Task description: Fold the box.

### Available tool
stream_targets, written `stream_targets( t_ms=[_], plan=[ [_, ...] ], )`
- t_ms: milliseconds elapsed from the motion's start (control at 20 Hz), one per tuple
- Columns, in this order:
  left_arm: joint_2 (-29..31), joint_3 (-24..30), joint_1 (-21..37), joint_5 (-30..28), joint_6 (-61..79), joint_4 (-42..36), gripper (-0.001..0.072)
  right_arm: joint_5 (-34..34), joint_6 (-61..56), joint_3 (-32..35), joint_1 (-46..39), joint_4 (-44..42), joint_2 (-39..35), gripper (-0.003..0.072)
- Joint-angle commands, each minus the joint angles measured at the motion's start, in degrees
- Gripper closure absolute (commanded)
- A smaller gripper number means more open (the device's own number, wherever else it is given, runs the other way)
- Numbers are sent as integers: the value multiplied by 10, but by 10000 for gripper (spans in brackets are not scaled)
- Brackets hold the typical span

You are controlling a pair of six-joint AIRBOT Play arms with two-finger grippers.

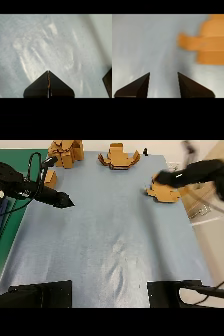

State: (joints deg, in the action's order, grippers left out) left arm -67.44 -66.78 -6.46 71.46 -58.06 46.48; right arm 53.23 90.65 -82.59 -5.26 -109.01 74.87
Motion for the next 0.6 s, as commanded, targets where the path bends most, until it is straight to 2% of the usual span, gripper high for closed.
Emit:
stream_targets(
  t_ms=[0, 100, 200, 300, 450, 550],
  plan=[
    [0, 0, 0, -42, -5, 2, 692, 39, -19, -99, -214, -83, 74, 129],
    [0, 0, 0, -52, -2, 2, 692, 69, 14, -149, -295, -180, 156, 132],
    [0, 0, 0, -57, 2, 2, 692, 68, 40, -194, -325, -200, 227, 134],
    [0, 0, 0, -60, 2, 2, 692, 23, 95, -217, -323, -203, 273, 133],
    [0, 0, 0, -62, 2, 2, 692, -33, 333, -246, -291, -199, 320, 132],
    [0, 0, 0, -70, 2, 2, 692, -71, 388, -260, -262, -172, 350, 132]
  ],
)
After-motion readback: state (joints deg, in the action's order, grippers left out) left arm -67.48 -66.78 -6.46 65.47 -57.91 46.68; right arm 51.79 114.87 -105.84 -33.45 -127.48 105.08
